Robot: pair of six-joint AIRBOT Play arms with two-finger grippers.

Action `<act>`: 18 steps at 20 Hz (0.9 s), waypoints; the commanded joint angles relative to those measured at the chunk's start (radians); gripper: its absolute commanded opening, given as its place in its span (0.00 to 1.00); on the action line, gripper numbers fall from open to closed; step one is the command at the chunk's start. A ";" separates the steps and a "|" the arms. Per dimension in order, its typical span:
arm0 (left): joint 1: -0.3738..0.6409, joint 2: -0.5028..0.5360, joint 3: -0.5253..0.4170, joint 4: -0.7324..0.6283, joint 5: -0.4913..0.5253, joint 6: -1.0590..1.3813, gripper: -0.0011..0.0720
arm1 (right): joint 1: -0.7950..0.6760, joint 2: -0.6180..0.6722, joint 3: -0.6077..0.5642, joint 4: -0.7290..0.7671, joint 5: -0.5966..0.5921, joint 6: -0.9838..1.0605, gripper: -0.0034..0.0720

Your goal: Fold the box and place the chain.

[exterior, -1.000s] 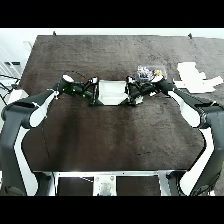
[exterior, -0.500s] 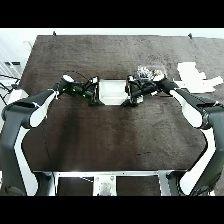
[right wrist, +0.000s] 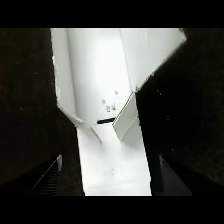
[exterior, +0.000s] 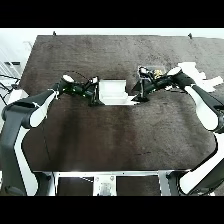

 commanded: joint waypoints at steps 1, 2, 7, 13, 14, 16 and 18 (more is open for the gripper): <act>0.001 0.000 0.000 0.001 -0.002 0.000 0.49 | -0.028 0.056 0.001 0.003 0.078 0.050 0.75; 0.001 0.000 0.000 0.001 -0.002 0.000 0.49 | -0.024 0.064 0.001 0.023 0.098 0.050 0.44; 0.001 0.000 0.000 0.001 -0.003 0.000 0.49 | 0.032 0.058 -0.005 0.239 0.139 0.050 0.07; 0.001 0.000 0.000 0.001 -0.003 0.000 0.49 | 0.107 0.040 -0.004 0.291 -0.177 0.103 0.07; 0.001 0.000 0.000 0.001 -0.003 0.000 0.49 | 0.111 0.040 -0.004 0.299 -0.219 0.103 0.07; 0.001 0.000 0.000 0.001 -0.003 0.000 0.49 | 0.118 0.040 -0.004 0.307 -0.294 0.126 0.07; 0.001 0.000 0.000 0.001 -0.003 0.000 0.49 | 0.119 0.034 -0.004 0.306 -0.360 0.149 0.07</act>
